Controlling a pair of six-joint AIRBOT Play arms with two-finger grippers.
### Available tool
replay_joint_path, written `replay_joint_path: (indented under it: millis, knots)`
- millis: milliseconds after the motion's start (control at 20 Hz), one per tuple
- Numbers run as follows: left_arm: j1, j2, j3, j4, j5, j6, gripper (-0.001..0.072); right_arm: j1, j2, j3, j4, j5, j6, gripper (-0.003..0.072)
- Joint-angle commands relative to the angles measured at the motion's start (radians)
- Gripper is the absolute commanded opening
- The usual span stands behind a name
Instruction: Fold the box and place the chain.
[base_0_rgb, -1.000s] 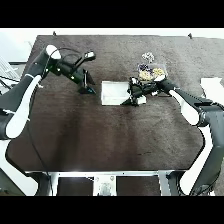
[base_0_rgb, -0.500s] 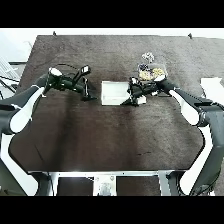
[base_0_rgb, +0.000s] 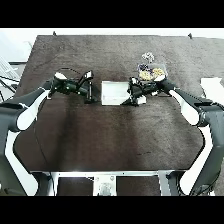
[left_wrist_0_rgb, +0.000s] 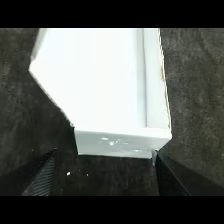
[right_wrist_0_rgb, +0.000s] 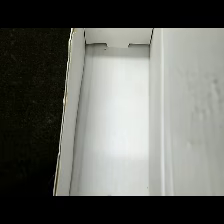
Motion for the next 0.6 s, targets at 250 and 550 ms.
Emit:
replay_joint_path:
  millis: [250,550]
  knots:
    - [-0.004,-0.019,0.010,-0.042,-0.055,0.072,0.0720,0.001,0.000,0.000,0.000,0.000,0.000,0.0496]
    - [-0.004,-0.019,0.010,-0.035,-0.060,0.083,0.0720,0.001,0.000,0.000,0.000,0.000,0.000,0.0496]
